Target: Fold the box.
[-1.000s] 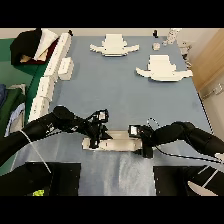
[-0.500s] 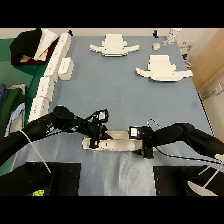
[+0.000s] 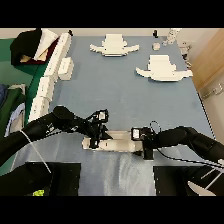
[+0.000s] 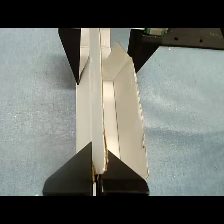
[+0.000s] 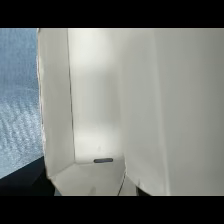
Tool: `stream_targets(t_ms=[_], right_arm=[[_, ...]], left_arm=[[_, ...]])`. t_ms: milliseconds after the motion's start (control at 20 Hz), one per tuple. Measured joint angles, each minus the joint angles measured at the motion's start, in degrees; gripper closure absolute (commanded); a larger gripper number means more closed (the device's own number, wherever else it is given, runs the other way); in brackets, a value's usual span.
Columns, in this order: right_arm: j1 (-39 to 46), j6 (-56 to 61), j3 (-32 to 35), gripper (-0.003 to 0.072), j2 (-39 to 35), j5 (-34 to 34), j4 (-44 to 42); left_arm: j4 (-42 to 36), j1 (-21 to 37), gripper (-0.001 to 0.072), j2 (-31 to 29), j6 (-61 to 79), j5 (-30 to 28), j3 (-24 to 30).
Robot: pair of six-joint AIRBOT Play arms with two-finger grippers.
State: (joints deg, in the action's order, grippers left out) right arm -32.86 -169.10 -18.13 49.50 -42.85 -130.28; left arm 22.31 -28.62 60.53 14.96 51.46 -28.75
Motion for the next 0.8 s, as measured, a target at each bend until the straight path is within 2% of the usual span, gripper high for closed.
stream_targets(t_ms=[50, 100, 150, 700, 800], right_arm=[[0.0, -0.5, 0.3, 0.0053, 0.0, 0.4, -0.5], [0.0, -0.9, 0.5, 0.0119, -0.1, 0.8, -0.9], [0.0, -1.4, 0.6, 0.0135, -0.1, 1.4, -1.1], [-0.1, -2.9, 1.0, 0.0140, 1.8, 2.3, -1.9], [-0.1, -2.9, 1.0, 0.0175, 1.9, 2.4, -1.8]], left_arm=[[0.0, 0.0, 0.0696, 0.0, 0.0, 0.0, 0.0], [0.0, 0.0, 0.0696, 0.0, 0.0, 0.0, 0.0], [0.0, 0.0, 0.0696, 0.0, 0.0, 0.0, 0.0], [0.0, 0.0, 0.0696, 0.0, 0.0, 0.0, 0.0], [0.0, 0.0, 0.0696, 0.0, 0.0, 0.0, 0.0]])
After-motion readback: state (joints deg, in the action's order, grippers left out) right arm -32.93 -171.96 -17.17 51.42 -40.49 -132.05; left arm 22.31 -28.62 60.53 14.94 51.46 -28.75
